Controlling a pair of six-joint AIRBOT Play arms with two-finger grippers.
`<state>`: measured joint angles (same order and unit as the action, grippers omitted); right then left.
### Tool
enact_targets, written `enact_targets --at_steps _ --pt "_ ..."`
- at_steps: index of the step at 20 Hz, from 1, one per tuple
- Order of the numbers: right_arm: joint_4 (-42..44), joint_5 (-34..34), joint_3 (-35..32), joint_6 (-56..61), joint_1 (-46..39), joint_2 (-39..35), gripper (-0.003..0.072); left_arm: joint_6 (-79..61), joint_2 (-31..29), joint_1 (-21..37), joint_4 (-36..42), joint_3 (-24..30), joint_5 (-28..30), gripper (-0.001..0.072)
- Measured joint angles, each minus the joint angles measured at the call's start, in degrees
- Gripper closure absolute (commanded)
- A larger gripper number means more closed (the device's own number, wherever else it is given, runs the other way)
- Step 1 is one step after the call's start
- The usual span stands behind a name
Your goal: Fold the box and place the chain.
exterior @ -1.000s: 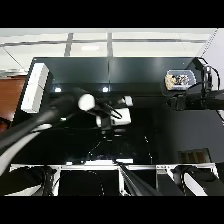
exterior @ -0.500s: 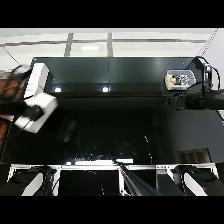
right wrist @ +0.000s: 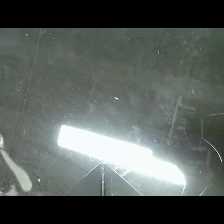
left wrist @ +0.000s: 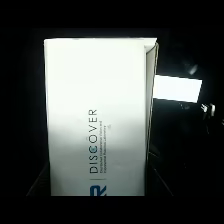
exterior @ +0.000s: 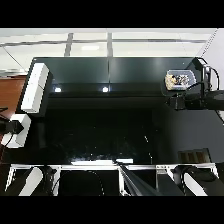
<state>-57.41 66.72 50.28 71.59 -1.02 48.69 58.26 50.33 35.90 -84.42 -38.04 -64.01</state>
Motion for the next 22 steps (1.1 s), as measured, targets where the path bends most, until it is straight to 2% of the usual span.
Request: enact_targets --at_steps 5,6,7,9,13,14,15,16,17,20,22 --pt "0.1 0.1 0.0 0.1 0.0 0.0 0.0673 -7.1 6.4 1.4 5.0 0.3 6.9 0.0437" --pt "0.2 0.1 0.0 0.1 0.0 0.0 0.0672 -8.4 7.4 1.4 6.2 0.3 8.0 0.0387" --pt "0.2 0.1 0.0 0.2 0.0 0.0 0.0673 -9.4 8.2 1.2 7.0 0.3 9.2 0.0303" --pt "0.2 0.0 0.0 0.3 0.0 0.0 0.0673 -11.1 9.4 0.8 8.6 0.2 10.9 -0.0011" --pt "0.2 -0.1 0.0 0.4 0.2 0.0 0.0672 -10.4 9.8 -1.4 11.0 -4.5 13.1 -0.0003" --pt "0.2 -0.4 0.0 0.4 0.4 0.1 0.0673 -9.1 9.5 -2.3 11.6 -6.4 13.3 0.0029" --pt "0.3 -0.7 0.0 0.4 0.8 0.1 0.0673 -7.4 9.0 -3.5 12.3 -8.8 12.9 0.017" --pt "0.3 -1.5 -0.1 0.4 1.4 0.1 0.0672 -5.2 8.5 -4.9 13.2 -11.1 12.8 0.0478" --pt "0.3 -2.4 -0.3 0.5 2.1 0.1 0.0673 -2.4 7.9 -6.6 14.2 -13.4 11.8 0.0687" --pt "0.2 -8.4 -2.6 0.4 5.1 0.1 0.0673 4.3 5.0 -13.2 19.2 -16.4 7.9 0.0691" --pt "-0.5 -15.1 -6.0 0.3 7.1 0.1 0.0673 5.6 1.8 -20.4 21.7 -14.1 8.4 0.0691"
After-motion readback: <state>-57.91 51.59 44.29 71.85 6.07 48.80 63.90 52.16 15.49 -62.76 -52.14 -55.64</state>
